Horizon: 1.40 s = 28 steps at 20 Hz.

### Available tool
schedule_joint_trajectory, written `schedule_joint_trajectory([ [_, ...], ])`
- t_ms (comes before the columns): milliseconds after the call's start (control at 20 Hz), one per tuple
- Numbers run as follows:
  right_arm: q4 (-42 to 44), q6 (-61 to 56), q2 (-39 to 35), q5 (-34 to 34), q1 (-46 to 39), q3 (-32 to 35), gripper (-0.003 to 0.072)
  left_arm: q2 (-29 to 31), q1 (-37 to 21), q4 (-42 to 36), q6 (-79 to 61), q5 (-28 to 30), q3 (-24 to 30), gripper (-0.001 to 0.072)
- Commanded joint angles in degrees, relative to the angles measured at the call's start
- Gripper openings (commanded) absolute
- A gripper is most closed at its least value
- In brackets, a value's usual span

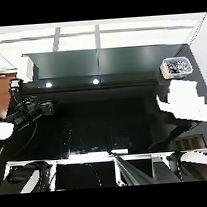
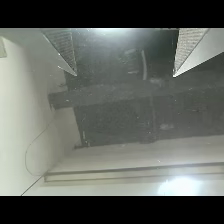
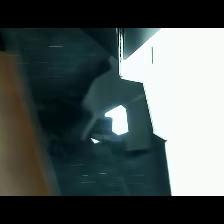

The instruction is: Fold the box and place the chain.

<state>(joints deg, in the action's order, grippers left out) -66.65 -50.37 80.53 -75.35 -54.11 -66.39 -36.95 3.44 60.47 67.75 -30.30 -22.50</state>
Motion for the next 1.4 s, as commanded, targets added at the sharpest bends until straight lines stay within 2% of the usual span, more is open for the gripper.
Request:
schedule_joint_trajectory([
  [0, 12.6, 1.6, -8.7, 1.7, 1.1, 9.1, 0.0012, 0.0, 0.0, 0.0, 0.0, 0.3, 0.0, 0.0709],
  [100, 16.9, 1.6, -14.1, 3.6, 4.2, 16.5, 0.0012, -0.1, 0.0, -1.0, 0.2, 0.0, 0.0, 0.0709],
  [250, 26.1, 3.0, -24.3, 10.4, 13.0, 28.5, 0.0012, -0.1, 0.0, -4.2, 0.2, -0.2, 0.0, 0.0709],
  [400, 36.0, 4.0, -32.6, 17.7, 25.8, 37.4, 0.0012, -0.1, 0.7, -9.9, 0.1, -0.7, 0.0, 0.0709],
  [550, 40.8, 4.1, -35.4, 27.6, 40.8, 43.7, 0.0012, -3.4, 4.4, -17.3, -0.2, -1.3, -0.3, 0.0678],
  [700, 41.9, 3.9, -35.4, 37.6, 56.0, 46.7, 0.0012, -12.3, 7.6, -18.8, -0.3, -7.2, -5.0, 0.0681],
  [900, 41.7, 2.8, -35.4, 42.2, 67.3, 46.7, 0.0012, -28.7, 7.8, -25.3, -7.2, -21.5, -16.4, 0.0708],
  [1100, 41.8, 1.9, -35.4, 42.0, 69.1, 46.7, 0.0013, -42.9, 8.0, -32.3, -14.9, -32.4, -23.0, 0.0709],
  [1350, 41.8, 1.7, -35.4, 41.9, 69.1, 46.7, 0.0013, -52.9, 8.9, -38.0, -29.5, -42.5, -24.8, 0.0708],
])
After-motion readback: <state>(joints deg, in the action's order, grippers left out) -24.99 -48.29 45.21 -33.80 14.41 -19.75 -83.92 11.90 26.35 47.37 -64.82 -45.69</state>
